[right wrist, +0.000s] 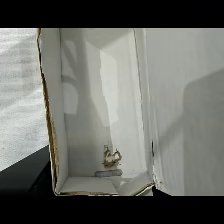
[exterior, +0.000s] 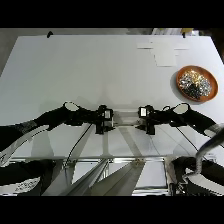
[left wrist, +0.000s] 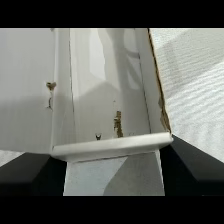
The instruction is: Fold the box and place the chain.
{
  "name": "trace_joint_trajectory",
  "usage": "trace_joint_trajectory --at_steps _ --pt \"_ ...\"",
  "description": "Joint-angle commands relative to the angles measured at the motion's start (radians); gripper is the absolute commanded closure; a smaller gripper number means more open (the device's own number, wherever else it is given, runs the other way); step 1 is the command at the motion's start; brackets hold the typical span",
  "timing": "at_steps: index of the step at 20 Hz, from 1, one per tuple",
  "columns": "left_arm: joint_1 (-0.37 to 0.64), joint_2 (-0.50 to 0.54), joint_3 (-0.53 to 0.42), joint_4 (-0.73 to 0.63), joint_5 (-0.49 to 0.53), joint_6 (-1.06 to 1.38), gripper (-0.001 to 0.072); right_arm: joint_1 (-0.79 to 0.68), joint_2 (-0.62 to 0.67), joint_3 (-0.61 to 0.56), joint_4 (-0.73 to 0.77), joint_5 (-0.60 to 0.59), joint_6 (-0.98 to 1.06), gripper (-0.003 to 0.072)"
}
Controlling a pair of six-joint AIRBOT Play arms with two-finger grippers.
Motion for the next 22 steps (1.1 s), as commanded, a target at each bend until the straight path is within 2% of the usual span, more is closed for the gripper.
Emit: trace_joint_trajectory --at_steps 1,4,5,6,7,11,16,17,19,21,22 --pt "-0.001 0.000 0.000 0.000 0.001 0.000 0.0641 0.000 0.001 0.000 0.002 0.002 0.000 0.0416" --pt "-0.001 0.000 0.000 0.000 0.001 0.000 0.0641 0.000 0.001 0.000 -0.011 0.027 0.002 0.0404" --pt "-0.001 0.000 0.000 0.000 0.001 0.000 0.0641 0.000 0.002 0.000 -0.011 0.040 0.016 0.0286" --pt "-0.001 0.000 0.000 0.000 0.001 0.000 0.0641 0.000 0.003 0.000 -0.011 0.047 0.032 0.0080" --pt "-0.001 0.000 0.000 0.000 0.001 0.000 0.0641 -0.002 0.006 0.000 -0.011 0.046 0.039 -0.0014" --pt "0.000 0.000 0.000 0.001 0.001 0.000 0.0641 -0.047 0.066 0.000 -0.066 0.058 0.173 -0.0011" --pt "-0.001 0.000 0.000 0.000 0.001 0.000 0.0641 -0.143 0.220 0.000 -0.192 0.133 0.330 -0.0001" --pt "-0.001 0.000 0.000 0.000 0.001 0.000 0.0641 -0.155 0.260 0.000 -0.207 0.146 0.351 0.0005" --pt "-0.001 0.000 0.000 0.000 0.001 0.000 0.0641 -0.166 0.342 0.000 -0.230 0.177 0.398 0.0119" --pt "0.000 0.000 0.000 0.000 0.001 0.000 0.0641 -0.165 0.414 0.000 -0.210 0.229 0.444 0.0351" --pt "-0.001 0.000 0.000 0.000 0.001 0.000 0.0641 -0.164 0.436 0.000 -0.175 0.264 0.443 0.0533"
